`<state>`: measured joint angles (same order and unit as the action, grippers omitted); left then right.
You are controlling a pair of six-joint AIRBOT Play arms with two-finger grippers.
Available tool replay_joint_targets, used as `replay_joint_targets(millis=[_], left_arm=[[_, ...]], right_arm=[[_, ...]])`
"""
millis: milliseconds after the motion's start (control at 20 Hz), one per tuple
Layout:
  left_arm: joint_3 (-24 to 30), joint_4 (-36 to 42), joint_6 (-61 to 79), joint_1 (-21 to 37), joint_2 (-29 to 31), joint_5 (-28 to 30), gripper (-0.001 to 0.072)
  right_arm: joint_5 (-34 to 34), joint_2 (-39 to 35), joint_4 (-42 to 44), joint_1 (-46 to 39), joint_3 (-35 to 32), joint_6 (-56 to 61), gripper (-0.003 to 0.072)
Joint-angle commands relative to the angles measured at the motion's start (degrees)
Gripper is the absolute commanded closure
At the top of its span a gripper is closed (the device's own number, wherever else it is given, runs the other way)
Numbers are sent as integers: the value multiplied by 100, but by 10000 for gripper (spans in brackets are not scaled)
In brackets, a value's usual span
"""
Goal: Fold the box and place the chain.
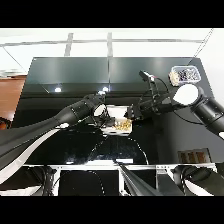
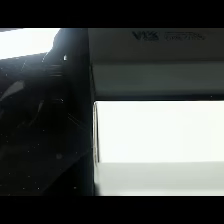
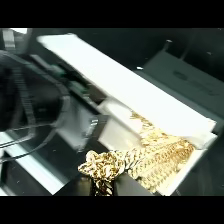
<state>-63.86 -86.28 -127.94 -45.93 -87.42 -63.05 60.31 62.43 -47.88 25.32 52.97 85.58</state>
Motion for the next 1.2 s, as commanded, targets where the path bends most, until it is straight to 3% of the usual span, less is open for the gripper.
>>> replay_joint_targets(millis=[0, 100, 150, 200, 600, 1000, 1050, 1100, 1150], left_arm=[[-2, 0, 2, 2, -2, 0, 682], [-2, 0, 2, 2, -2, 2, 682], [-2, 0, 2, 2, -2, 2, 682], [-2, 0, 2, 2, -2, 2, 682], [-2, 0, 0, 2, -2, 9, 682], [-2, -24, -813, 4, -22, 542, 679], [-2, -24, -813, 2, -22, 538, 579], [-2, -2, -815, 2, -17, 529, 372], [-4, 11, -813, 2, 0, 494, 258]], right_arm=[[-461, 17, -39, 9, -240, 57, 671], [-546, 37, -9, 11, -240, 59, 647], [-560, 39, -7, 17, -240, 81, 519], [-518, 39, -2, 15, -240, 105, 478], [501, -260, -1213, -1266, -221, 214, 480], [520, -264, -1460, -1268, -227, 219, 481], [503, -264, -1488, -1270, -227, 219, 481], [487, -264, -1499, -1270, -227, 219, 481], [461, -264, -1499, -1270, -227, 219, 481]])
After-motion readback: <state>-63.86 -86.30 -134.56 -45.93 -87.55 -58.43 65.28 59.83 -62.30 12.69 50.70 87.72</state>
